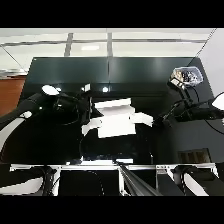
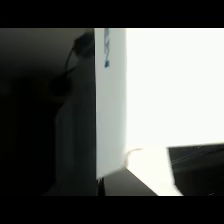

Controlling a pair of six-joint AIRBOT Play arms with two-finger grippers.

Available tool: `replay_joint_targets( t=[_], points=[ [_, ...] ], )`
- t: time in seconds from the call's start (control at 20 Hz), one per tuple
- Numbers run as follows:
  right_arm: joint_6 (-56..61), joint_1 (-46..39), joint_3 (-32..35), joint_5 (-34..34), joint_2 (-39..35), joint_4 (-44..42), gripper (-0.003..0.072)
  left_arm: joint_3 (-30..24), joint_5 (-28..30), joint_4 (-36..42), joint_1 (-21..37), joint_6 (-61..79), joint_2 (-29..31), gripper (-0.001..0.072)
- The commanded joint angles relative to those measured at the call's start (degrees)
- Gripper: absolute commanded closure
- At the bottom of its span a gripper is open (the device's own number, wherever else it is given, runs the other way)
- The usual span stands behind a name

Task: Fold the box and place the chain.

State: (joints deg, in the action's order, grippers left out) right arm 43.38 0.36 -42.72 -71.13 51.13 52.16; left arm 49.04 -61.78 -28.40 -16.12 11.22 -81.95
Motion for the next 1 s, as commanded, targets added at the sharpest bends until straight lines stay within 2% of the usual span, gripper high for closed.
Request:
replay_joint_targets(
  t=[0.0,0.25,0.6,0.75,0.95],
  points=[
    [-0.1,0.8,0.1,3.3,0.0,0.5,0.0048,-0.7,10.4,-6.2,-3.5,6.3,-0.9,0.069],
    [-5.0,5.8,3.6,8.6,0.0,0.5,0.0048,-0.7,13.4,-9.5,-5.1,6.3,-3.3,0.0689],
    [-17.3,19.4,13.9,25.9,0.2,0.4,0.0048,-0.6,13.7,-10.2,-5.0,6.3,-3.3,0.0688],
    [-27.1,24.4,17.0,27.8,0.3,0.5,0.0048,-0.7,13.5,-10.1,-5.0,6.3,-3.4,0.0688],
    [-28.9,28.5,18.1,33.8,1.9,0.8,0.0048,-0.7,13.2,-10.1,-5.0,6.1,-3.4,0.0688]
  ],
)
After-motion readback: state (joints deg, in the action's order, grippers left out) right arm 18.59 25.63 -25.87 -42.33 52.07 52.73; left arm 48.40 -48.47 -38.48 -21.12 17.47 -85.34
